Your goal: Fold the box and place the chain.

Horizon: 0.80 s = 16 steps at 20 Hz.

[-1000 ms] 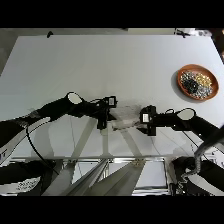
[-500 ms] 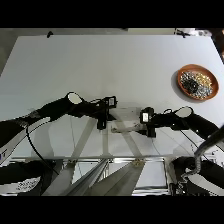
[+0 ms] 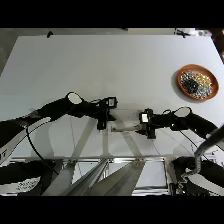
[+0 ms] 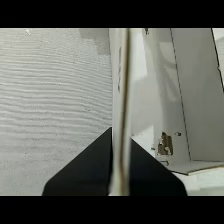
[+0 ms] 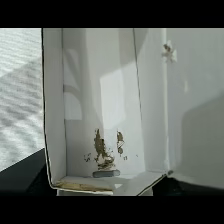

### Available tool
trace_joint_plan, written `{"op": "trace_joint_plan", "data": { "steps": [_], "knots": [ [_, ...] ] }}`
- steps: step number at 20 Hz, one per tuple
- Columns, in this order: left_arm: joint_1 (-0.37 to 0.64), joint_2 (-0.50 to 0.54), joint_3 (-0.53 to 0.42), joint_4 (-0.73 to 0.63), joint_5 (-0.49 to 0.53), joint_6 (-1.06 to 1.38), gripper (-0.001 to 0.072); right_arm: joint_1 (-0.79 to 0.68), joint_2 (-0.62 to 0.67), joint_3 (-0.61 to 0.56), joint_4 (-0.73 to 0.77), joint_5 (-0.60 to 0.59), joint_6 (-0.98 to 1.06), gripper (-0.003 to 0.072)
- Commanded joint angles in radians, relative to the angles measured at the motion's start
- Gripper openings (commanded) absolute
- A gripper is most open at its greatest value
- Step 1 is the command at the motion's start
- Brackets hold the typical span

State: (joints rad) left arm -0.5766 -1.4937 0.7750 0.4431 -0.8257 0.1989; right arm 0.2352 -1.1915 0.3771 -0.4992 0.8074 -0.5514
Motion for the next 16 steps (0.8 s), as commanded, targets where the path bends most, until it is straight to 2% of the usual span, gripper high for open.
{"op": "trace_joint_plan", "data": {
  "steps": [1,6,10,16],
  "knots": [
    [0.0,-0.001,0.001,0.0,0.002,-0.001,0.0013,-0.001,-0.005,0.0,0.003,-0.027,0.001,0.054],
    [0.0,-0.001,0.001,0.0,0.002,-0.001,0.0013,-0.001,-0.005,0.013,0.033,-0.012,0.0,0.0558],
    [0.0,-0.001,0.001,0.0,0.002,-0.001,0.0013,0.0,-0.005,0.013,0.02,-0.015,0.0,0.0395],
    [0.0,-0.001,0.001,0.0,0.002,-0.001,0.0013,0.0,-0.005,0.012,-0.027,-0.042,-0.004,0.039]
  ]
}}
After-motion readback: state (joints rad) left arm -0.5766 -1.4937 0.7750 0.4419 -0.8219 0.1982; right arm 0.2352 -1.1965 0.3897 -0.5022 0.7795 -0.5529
